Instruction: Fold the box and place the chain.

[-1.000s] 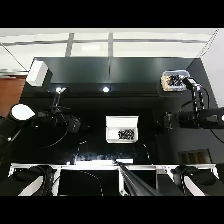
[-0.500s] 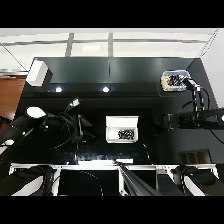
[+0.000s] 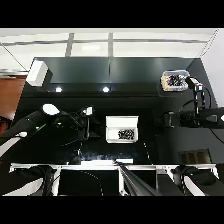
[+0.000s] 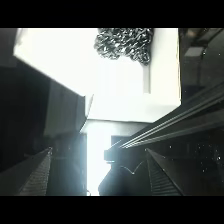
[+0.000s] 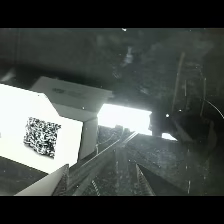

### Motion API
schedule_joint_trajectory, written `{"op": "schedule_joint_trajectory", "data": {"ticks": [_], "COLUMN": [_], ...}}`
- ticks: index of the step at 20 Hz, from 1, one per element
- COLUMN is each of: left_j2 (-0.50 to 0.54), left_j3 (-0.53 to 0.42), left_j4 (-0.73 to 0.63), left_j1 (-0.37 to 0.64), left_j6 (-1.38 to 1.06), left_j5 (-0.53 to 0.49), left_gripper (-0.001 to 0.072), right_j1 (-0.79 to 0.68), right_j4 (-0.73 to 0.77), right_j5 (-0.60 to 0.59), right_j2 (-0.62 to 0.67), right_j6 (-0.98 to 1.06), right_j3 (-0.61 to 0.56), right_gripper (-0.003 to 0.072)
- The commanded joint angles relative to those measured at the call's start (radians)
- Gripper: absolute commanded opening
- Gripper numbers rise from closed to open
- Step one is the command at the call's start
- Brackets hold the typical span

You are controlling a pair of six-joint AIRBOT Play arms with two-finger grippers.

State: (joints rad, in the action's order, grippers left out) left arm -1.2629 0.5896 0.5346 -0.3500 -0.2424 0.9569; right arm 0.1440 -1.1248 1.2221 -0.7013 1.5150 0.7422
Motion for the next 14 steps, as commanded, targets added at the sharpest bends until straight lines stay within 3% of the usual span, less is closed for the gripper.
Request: {"op": "schedule_joint_trajectory", "data": {"ticks": [1,14], "left_j2": [-0.051,-0.069], "left_j3": [0.029,0.034], "left_j4": [0.0,-0.013], "left_j1": [-0.039,-0.138], "left_j6": [-0.023,0.053], "left_j5": [-0.012,-0.042], "left_gripper": [0.0707,0.0708], "right_j1": [0.0,0.0], "right_j4": [-0.003,-0.014], "right_j5": [-0.007,-0.01], "right_j2": [0.001,0.001], "right_j6": [0.0,-0.001], "right_j3": [0.0,0.0], "right_gripper": [0.0501,0.0501]}}
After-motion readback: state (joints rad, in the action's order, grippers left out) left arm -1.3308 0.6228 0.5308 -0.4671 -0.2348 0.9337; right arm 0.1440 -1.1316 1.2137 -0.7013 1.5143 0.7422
